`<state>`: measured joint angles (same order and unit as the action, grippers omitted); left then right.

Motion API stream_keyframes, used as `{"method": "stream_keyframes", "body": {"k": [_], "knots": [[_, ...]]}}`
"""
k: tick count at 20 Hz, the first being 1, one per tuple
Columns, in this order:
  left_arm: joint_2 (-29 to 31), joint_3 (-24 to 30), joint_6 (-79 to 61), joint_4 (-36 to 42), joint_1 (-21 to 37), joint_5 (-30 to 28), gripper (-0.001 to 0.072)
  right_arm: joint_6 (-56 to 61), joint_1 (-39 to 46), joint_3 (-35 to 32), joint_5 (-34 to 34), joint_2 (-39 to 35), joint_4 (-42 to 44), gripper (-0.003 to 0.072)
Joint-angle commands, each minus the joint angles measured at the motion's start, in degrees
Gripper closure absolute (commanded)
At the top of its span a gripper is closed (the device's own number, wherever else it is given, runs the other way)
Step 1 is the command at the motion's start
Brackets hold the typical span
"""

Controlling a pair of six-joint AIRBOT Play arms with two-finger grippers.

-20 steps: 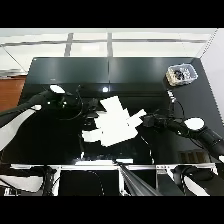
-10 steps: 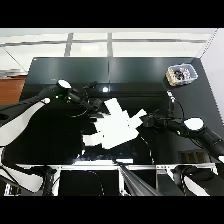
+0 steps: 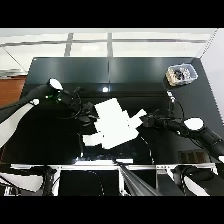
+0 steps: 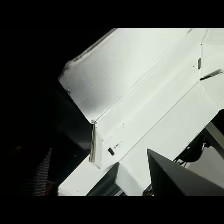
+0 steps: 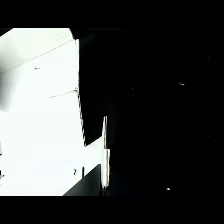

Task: Fold the box and place the chain.

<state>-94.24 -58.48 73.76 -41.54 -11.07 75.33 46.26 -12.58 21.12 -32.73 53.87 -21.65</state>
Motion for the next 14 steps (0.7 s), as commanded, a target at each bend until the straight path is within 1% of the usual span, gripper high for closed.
{"method": "stream_keyframes", "body": {"k": [1,3,4,5,7,8,9,10,11,14], "knots": [[-0.4,6.0,-4.7,12.7,-0.5,-4.6,0.003,0.0,0.0,0.0,0.7,0.0,0.0,0.067],[-1.7,7.3,-10.2,21.0,-1.5,-5.8,0.003,0.0,0.0,0.0,0.6,0.0,0.0,0.0669],[-1.8,7.2,-12.7,24.3,-2.1,-6.3,0.003,0.0,0.0,0.0,0.6,0.0,0.0,0.0669],[-1.8,7.1,-14.1,25.8,-2.6,-6.8,0.0031,0.0,0.0,0.0,0.6,0.0,0.0,0.0669],[-1.9,6.0,-15.6,23.1,-3.7,-6.6,0.0031,0.0,0.0,0.0,0.6,0.0,0.0,0.0669],[-2.0,5.2,-17.4,21.1,-3.8,-5.3,0.0031,0.0,0.0,0.0,0.6,0.0,0.0,0.067],[-2.0,4.5,-20.7,19.5,-4.2,-3.1,0.0054,0.0,0.0,0.0,0.6,0.0,0.0,0.067],[-2.0,3.9,-22.9,18.8,-4.4,-1.3,0.0156,0.0,0.0,0.0,0.6,0.0,0.0,0.067],[-2.0,3.2,-24.1,18.1,-4.6,-0.3,0.0218,0.0,0.0,0.0,0.6,0.0,0.0,0.0669],[-2.6,-0.7,-24.0,11.9,-5.1,0.5,0.0222,0.0,-0.1,0.0,0.3,0.0,0.0,0.0669]]}}
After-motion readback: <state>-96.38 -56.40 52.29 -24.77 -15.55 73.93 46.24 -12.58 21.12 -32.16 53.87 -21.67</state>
